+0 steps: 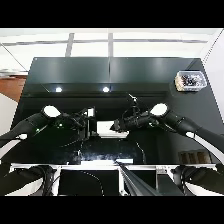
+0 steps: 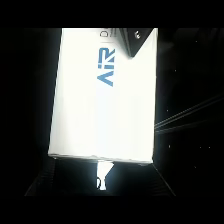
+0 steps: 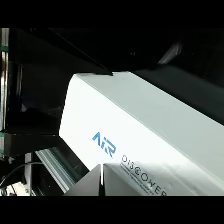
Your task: Fold the box and place the chain.
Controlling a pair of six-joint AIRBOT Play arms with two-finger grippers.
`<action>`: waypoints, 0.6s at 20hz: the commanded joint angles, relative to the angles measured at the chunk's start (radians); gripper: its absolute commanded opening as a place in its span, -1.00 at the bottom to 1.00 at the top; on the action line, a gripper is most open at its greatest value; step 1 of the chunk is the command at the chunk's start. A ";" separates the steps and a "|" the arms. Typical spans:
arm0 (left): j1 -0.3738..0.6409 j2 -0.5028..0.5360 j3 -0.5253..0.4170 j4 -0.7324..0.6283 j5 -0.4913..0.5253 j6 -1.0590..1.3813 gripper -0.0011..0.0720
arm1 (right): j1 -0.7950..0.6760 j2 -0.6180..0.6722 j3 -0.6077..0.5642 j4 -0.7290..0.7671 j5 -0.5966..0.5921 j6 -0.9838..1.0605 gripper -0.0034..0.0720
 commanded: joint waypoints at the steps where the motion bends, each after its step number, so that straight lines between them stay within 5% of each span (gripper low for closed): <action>1: 0.000 0.001 0.000 -0.002 0.000 -0.002 -0.17 | 0.002 -0.015 -0.001 -0.018 -0.017 0.000 -0.83; 12: 0.000 0.001 0.000 -0.002 0.000 -0.002 -0.17 | -0.017 0.003 0.000 -0.032 -0.001 -0.030 -0.83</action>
